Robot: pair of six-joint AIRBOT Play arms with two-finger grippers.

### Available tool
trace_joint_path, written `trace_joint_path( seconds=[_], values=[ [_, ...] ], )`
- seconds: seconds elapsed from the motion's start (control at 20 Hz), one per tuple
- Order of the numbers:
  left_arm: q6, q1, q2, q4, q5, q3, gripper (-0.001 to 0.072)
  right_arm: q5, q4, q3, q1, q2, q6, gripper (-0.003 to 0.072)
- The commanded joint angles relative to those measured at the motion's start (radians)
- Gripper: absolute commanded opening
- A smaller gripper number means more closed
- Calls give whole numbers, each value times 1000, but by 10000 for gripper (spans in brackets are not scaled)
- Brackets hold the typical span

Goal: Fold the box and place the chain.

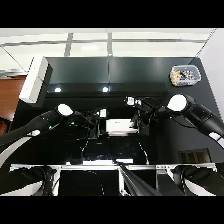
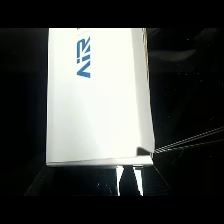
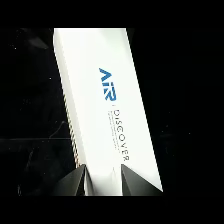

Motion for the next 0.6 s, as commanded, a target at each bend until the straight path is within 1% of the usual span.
trace_joint_path(
  seconds=[0.0, 0.55],
  values=[
    [2, 0, -1, 1, -1, 0, 404, 0, 3, 1, 0, 1, 0, 242],
    [2, 0, -1, 1, -1, 0, 404, 0, -8, 15, 0, 2, 3, 243]
  ],
)
